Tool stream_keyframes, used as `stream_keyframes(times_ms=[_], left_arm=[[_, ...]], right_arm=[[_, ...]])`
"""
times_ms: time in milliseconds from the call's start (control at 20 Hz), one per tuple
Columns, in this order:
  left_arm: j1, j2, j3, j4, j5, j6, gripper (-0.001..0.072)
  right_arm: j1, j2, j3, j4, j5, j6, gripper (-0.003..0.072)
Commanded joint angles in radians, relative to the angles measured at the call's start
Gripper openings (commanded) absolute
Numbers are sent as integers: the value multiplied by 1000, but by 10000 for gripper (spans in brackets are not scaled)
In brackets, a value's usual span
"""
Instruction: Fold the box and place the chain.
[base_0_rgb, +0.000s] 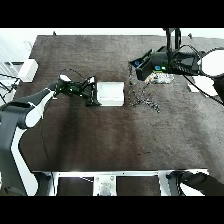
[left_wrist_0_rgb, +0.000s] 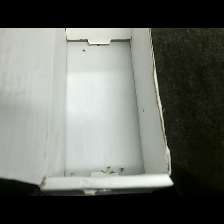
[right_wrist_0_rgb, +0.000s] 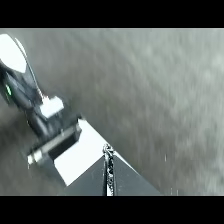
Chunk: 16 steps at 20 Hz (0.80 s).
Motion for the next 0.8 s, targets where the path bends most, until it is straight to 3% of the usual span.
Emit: stream_keyframes(times_ms=[0,450,750], left_arm=[[1,0,0,0,0,0,494],[1,0,0,0,0,0,494],[1,0,0,0,0,0,494]], right_arm=[[61,10,10,12,-137,-10,5],[99,-68,27,13,-311,-13,6],[132,-221,26,81,-312,-10,3]])
